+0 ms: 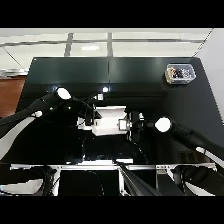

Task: Fold the box and place the chain.

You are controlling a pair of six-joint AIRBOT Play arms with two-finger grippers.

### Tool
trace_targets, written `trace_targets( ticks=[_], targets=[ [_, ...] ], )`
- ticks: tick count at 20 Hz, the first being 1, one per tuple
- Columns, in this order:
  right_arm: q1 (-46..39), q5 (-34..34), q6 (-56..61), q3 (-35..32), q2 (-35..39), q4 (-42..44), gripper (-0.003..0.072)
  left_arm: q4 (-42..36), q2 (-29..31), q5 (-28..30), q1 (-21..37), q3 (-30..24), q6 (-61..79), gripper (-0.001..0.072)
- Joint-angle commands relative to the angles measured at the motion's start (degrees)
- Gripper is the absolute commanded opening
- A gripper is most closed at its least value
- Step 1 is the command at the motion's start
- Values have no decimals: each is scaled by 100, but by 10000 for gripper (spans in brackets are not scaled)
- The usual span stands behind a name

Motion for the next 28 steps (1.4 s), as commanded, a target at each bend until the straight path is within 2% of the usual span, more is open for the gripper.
trace_targets(
  ticks=[1,4,10,14,21,28],
  targets=[
    [-232,-50,11,68,339,164,705,-2,-4,-4,-2,4,11,29],
    [-649,413,-11,98,367,413,705,-2,-4,-4,-17,4,13,29],
    [-960,444,-186,111,367,542,705,0,-76,13,-168,4,13,29],
    [-960,632,-555,118,317,1266,705,2,-74,9,-164,4,13,29],
    [-1180,1416,-999,452,-527,1917,705,0,-74,15,-166,4,11,28],
    [-1102,1467,-1445,498,-981,1377,704,2,-74,20,-166,4,11,28]
  ],
)
